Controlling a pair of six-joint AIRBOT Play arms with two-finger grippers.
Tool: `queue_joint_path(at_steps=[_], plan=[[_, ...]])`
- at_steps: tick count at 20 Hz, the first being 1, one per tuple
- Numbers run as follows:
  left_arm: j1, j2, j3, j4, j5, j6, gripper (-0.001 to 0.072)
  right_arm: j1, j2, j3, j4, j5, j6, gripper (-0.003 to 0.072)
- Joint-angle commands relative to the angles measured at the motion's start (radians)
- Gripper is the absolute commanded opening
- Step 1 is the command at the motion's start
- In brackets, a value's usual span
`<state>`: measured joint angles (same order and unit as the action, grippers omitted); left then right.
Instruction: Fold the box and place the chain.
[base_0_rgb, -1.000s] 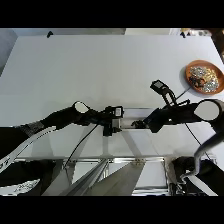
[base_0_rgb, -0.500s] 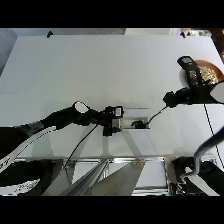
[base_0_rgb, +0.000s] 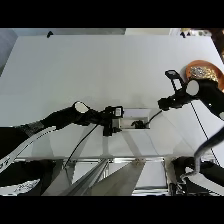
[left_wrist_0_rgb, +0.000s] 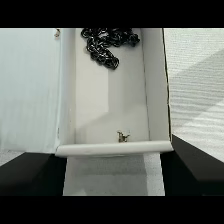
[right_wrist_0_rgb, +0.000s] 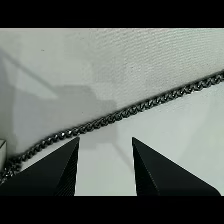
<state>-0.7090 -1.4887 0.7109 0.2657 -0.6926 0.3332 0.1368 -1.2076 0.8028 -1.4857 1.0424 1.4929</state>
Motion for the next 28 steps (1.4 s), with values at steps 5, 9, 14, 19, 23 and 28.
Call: queue_joint_path(at_steps=[5,9,14,19,23,28], plan=[[0.001,0.000,0.000,0.000,0.000,0.000,0.0209,0.001,-0.038,-0.058,-0.010,-0.091,0.023,0.0303],[0.001,0.000,0.000,0.000,0.000,0.000,0.0209,0.001,-0.051,-0.068,-0.011,-0.116,0.027,0.0289],[0.001,0.000,0.000,0.000,0.000,0.000,0.0209,0.001,-0.077,-0.072,-0.011,-0.120,0.029,0.0155],[0.001,0.000,0.000,0.000,0.000,0.000,0.0209,0.002,-0.077,-0.073,-0.010,-0.124,0.029,0.0156],[0.001,0.000,0.000,0.000,0.000,0.000,0.0209,0.001,-0.077,-0.075,-0.010,-0.117,0.029,0.0014],[0.001,0.000,0.000,0.000,0.000,0.000,0.0209,0.001,0.007,-0.074,-0.011,-0.057,0.024,0.0016]])
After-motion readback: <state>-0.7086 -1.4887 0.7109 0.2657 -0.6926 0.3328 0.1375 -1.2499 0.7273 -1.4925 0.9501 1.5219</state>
